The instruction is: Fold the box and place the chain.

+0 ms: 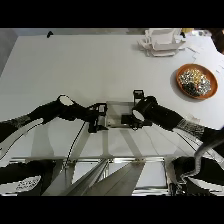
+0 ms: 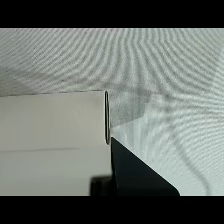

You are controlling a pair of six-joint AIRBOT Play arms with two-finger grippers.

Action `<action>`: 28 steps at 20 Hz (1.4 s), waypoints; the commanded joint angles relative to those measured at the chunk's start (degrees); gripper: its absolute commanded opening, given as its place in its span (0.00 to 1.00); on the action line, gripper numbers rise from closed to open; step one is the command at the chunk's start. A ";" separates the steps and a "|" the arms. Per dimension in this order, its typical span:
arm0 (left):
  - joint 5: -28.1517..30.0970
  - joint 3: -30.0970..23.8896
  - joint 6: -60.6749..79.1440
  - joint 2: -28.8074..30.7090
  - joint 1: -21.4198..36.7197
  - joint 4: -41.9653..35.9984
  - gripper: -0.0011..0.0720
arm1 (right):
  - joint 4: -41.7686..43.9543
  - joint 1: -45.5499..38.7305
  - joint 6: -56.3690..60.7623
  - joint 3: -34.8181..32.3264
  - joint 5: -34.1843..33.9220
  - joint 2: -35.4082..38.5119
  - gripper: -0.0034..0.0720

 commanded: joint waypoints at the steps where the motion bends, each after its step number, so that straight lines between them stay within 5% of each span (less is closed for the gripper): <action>1: 0.00 0.02 -0.20 0.00 0.02 -0.13 0.28 | 0.22 0.07 0.52 0.04 -0.61 -0.04 0.07; 7: 0.02 0.02 -0.20 0.00 0.02 -0.13 0.28 | -2.29 0.07 0.76 0.04 -0.07 -0.04 0.31; 13: 0.02 0.02 -0.20 0.00 0.02 -0.13 0.28 | -4.59 0.00 1.36 0.04 2.10 -0.04 0.31; 16: 0.02 0.02 -0.20 0.00 0.02 -0.13 0.28 | -5.35 0.00 3.56 0.02 1.44 -0.35 0.44; 22: 0.02 0.02 -0.20 0.00 0.02 -0.13 0.28 | -2.75 0.02 3.50 0.02 -0.50 -1.53 0.43; 25: 0.02 0.02 -0.20 0.00 0.02 -0.13 0.28 | -2.56 0.02 3.48 0.02 -1.09 -1.66 0.28; 28: 0.02 0.02 -0.20 0.00 0.02 -0.13 0.28 | -2.51 0.02 2.99 0.02 -1.07 -1.66 0.24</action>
